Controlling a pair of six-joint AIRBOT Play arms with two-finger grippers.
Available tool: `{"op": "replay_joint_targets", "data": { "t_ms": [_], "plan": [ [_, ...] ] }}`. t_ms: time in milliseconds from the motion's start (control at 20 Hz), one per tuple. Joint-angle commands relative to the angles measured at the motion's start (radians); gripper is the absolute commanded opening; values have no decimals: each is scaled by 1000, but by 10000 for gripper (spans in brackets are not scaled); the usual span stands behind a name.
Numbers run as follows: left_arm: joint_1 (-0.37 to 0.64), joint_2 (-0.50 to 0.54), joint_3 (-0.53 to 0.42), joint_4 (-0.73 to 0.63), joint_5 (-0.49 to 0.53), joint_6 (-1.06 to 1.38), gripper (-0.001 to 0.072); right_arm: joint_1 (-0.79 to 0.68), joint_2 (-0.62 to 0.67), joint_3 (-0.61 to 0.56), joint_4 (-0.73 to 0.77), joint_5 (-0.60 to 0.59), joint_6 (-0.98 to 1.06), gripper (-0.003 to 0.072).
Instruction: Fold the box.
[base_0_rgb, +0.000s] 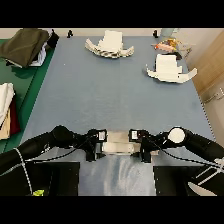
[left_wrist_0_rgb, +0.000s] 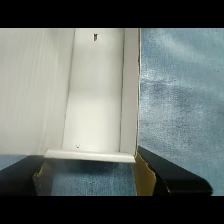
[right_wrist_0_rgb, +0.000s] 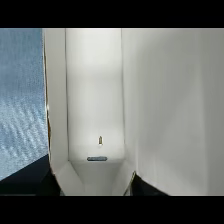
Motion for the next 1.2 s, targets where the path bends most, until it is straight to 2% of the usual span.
{"op": "replay_joint_targets", "data": {
  "t_ms": [0, 500, 550, 600, 1150],
  "plan": [
    [0, 0, -2, -5, 19, 21, 694, -1, 1, 1, 0, 1, 0, 483],
    [-37, -6, -1, -31, 39, 53, 692, -1, 1, 1, 0, 1, 0, 483],
    [-37, -6, -1, -31, 43, 50, 635, -1, 1, 1, 0, 1, 0, 483],
    [-37, -6, -1, -34, 46, 48, 511, -1, 1, 1, 0, 1, 0, 483],
    [-37, -6, -1, -33, 45, 48, 509, -1, 1, 1, 0, 1, 0, 483]
  ]
}}
